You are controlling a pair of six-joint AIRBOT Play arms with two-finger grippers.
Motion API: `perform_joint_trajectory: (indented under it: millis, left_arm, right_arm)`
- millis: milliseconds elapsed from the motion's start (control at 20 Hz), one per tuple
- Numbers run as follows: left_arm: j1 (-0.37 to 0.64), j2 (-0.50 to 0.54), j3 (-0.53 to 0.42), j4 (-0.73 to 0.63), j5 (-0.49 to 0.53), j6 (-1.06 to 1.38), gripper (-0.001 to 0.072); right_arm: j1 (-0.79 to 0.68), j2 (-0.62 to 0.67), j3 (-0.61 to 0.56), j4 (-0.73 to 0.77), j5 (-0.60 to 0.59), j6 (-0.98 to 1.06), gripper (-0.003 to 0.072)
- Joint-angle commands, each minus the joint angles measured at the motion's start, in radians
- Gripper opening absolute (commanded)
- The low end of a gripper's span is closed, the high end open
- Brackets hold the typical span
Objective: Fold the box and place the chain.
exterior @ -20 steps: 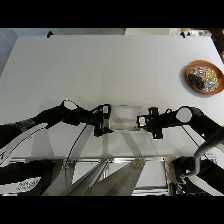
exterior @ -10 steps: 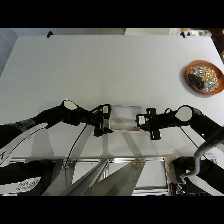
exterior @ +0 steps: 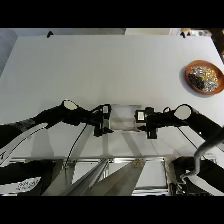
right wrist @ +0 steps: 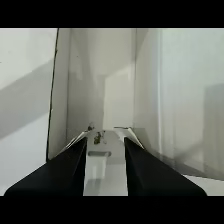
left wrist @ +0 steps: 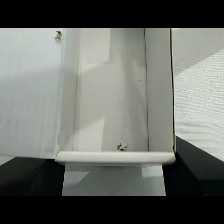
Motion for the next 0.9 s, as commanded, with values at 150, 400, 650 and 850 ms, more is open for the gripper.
perform_joint_trajectory:
  millis: [150,400,650,850]
  left_arm:
    - [0.0,0.0,0.0,0.0,0.001,0.0,0.0069]
    - [0.0,0.0,0.0,0.0,0.001,0.0,0.0069]
    - [0.0,0.0,0.0,0.0,0.001,0.0,0.0069]
    - [0.0,0.0,0.0,0.0,0.001,0.0,0.0069]
  right_arm:
    - [0.0,-0.02,0.0,0.066,-0.009,0.005,0.0445]
    - [0.0,-0.02,0.0,0.066,-0.011,0.058,0.0366]
    - [0.0,-0.018,0.002,-0.018,-0.01,0.359,0.0016]
    - [0.0,0.02,0.047,-0.2,0.032,0.857,0.0016]
